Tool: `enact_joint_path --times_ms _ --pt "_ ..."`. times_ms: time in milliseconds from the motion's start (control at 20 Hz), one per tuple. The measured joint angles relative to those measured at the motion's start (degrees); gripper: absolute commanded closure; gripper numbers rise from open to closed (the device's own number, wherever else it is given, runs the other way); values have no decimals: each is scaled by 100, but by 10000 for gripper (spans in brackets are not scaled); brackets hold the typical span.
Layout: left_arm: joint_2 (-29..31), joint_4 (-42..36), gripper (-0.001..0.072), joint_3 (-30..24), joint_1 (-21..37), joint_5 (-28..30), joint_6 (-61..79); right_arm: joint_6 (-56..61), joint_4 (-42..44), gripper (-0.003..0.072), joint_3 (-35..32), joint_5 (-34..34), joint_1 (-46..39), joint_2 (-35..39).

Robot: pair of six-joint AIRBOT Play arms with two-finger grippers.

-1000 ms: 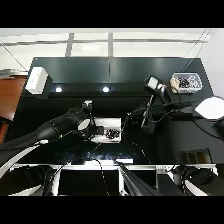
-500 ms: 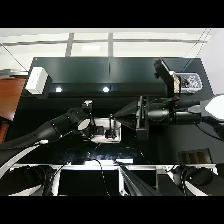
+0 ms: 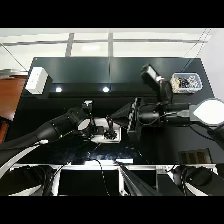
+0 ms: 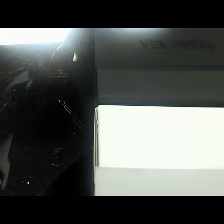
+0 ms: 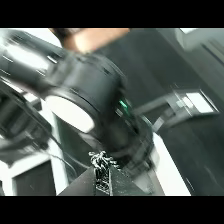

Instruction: Fold the box and place the chain.

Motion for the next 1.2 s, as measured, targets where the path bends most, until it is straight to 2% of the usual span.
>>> enact_joint_path --times_ms 250,300,350,400,500,550,650,750,800,850,900,950,1000,1100,1200 --pt "0 -2 681 -2 0 -2 0 188 -350 666 0 13 85 -553" --pt "0 -2 681 -2 0 -2 0 227 -420 642 0 15 101 -671" --pt "0 -4 681 0 0 -4 0 304 -507 410 0 22 107 -750" --pt "0 -13 681 0 0 -4 0 343 -625 232 0 42 109 -813" --pt "4 -20 681 -2 0 -7 0 466 -879 76 0 170 48 -881" --pt "4 -20 681 -2 0 -9 -2 529 -979 42 0 289 -39 -885" --pt "7 -20 681 -4 0 -9 -2 682 -1176 41 0 636 -372 -809" --pt "7 -22 679 0 7 -9 -9 861 -1353 -14 0 1010 -817 -643" --pt "9 -31 645 11 20 -9 -15 968 -1434 -14 0 1196 -1080 -546" --pt "17 -39 477 42 31 -39 -31 1078 -1488 -14 0 1397 -1333 -461" --pt "31 -39 244 85 44 -28 -35 1150 -1539 -14 0 1572 -1545 -404" --pt "55 -37 136 138 48 -15 -35 1213 -1572 -14 0 1733 -1711 -361" --pt "85 -39 136 203 52 -26 -28 1274 -1591 -14 0 1864 -1849 -328" --pt "195 -31 25 352 63 -87 83 1388 -1622 -13 0 2017 -2015 -286" --pt "402 -24 21 457 66 -330 345 1550 -1613 -13 0 2107 -2098 -269"
